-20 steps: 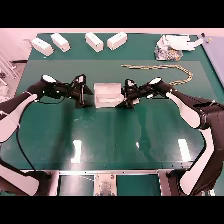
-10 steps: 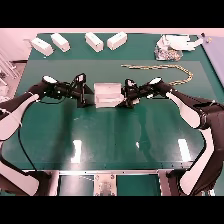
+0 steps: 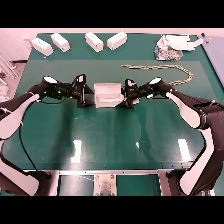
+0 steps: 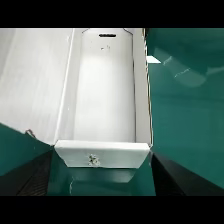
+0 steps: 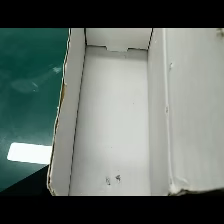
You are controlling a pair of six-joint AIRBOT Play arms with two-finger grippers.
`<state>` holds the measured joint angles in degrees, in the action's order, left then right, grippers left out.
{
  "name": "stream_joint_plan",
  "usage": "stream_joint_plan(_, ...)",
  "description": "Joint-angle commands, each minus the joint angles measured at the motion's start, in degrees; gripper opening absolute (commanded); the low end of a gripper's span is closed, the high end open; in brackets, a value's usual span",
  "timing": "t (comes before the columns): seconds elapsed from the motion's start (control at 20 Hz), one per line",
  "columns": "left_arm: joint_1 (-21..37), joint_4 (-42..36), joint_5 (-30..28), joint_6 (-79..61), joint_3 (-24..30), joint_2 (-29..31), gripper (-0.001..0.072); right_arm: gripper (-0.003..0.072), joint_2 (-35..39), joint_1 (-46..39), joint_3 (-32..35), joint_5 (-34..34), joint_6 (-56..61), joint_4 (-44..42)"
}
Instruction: Fold the box and place the chain.
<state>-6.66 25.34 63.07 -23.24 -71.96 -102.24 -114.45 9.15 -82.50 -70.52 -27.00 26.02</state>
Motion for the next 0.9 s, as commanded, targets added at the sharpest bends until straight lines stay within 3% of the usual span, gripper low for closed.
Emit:
stream_joint_plan(0.0, -0.3, -0.4, -0.2, -1.6, -0.4, -1.5, 0.0720, 0.0575, 0.0, 0.0, 0.0, 0.0, 0.0, 0.0)
stream_joint_plan(0.85, -3.7, -4.6, -4.0, -6.6, -0.9, -5.2, 0.0720, 0.0575, 0.0, 0.0, 0.0, 0.0, 0.0, 0.0)
